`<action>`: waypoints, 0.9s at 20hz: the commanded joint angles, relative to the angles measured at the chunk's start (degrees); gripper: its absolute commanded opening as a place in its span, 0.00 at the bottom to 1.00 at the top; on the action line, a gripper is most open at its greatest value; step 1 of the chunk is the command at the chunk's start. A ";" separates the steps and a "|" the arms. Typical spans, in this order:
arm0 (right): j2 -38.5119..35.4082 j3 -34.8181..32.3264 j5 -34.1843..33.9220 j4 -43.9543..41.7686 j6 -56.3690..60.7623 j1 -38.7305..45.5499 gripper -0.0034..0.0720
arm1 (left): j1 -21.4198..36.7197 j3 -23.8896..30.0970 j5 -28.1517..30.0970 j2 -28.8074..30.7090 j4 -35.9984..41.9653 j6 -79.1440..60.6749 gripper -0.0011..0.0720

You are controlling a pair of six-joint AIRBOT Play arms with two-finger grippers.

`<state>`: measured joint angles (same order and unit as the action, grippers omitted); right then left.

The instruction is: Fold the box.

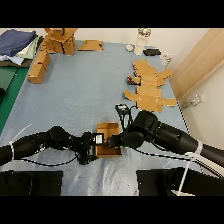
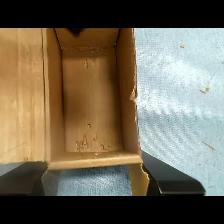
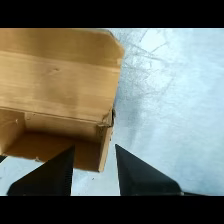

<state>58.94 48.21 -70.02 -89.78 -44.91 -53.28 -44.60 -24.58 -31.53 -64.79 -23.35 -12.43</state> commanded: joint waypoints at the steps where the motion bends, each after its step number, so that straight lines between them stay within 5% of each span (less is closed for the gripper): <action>1: -4.02 -0.31 -3.48 0.02 0.11 1.97 0.59 | 0.00 0.00 0.02 0.00 0.00 0.02 0.65; 3: -4.55 -1.55 -4.39 0.22 -0.63 4.79 0.52 | 0.00 0.00 0.02 0.00 0.00 0.02 0.65; 6: -4.74 -4.22 1.25 -1.44 -9.40 12.28 0.07 | 0.00 0.00 0.02 0.00 0.00 0.02 0.65; 9: -3.56 -7.50 13.42 -22.32 -33.22 27.21 0.05 | 0.00 0.00 0.02 0.00 0.00 0.02 0.65; 11: 0.92 -8.11 14.86 -40.44 -52.19 36.44 0.05 | -0.02 0.00 0.02 0.00 0.00 0.02 0.65; 14: 8.20 -7.85 15.04 -49.31 -65.09 43.87 0.05 | 0.00 0.00 0.02 0.00 0.00 0.02 0.65; 18: 19.50 -5.09 1.07 -60.96 -87.27 46.84 0.05 | -0.02 0.00 -0.02 0.00 0.00 0.02 0.65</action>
<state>71.75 41.85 -60.12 -138.39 -113.06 -9.63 -44.60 -24.58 -31.53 -64.79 -23.35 -12.40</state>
